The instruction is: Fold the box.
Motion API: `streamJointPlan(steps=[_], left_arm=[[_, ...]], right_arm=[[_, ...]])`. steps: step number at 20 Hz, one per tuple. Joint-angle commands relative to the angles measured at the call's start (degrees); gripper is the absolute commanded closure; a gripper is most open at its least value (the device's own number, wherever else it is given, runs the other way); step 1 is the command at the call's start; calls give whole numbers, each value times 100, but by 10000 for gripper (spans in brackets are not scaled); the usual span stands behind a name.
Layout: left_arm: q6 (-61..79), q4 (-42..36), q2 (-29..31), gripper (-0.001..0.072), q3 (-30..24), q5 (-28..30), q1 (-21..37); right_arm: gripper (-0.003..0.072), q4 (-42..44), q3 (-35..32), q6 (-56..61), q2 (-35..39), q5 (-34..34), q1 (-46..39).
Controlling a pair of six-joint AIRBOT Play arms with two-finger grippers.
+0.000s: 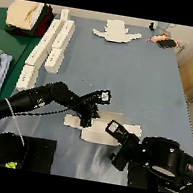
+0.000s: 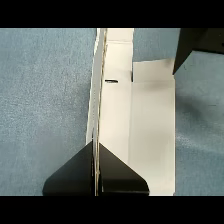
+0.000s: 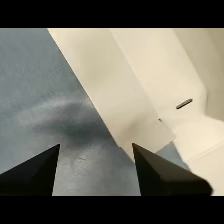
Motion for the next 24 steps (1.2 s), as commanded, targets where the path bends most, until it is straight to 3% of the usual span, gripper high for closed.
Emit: streamJointPlan(steps=[1, 5, 10, 16, 22, 24], left_arm=[[0, 0, -2, 694, 0, 2, -4], [0, 0, -4, 694, 0, 2, -4], [0, 0, -2, 694, 0, 4, -4], [0, 0, -2, 694, 0, 4, -4], [0, 0, -2, 694, 0, 4, -4], [0, 0, -2, 694, 0, 4, -4]], right_arm=[[-29, -1102, 2, -507, -551, -20, 437], [-22, -1473, 2, -391, -1012, -599, 433], [-19, -2295, 26, 1303, -1163, -667, 433], [-20, -2686, 664, 2520, -935, 713, 431], [-25, -2918, 699, 2472, -894, 678, 350], [-34, -2907, 699, 1943, -885, 531, 350]])
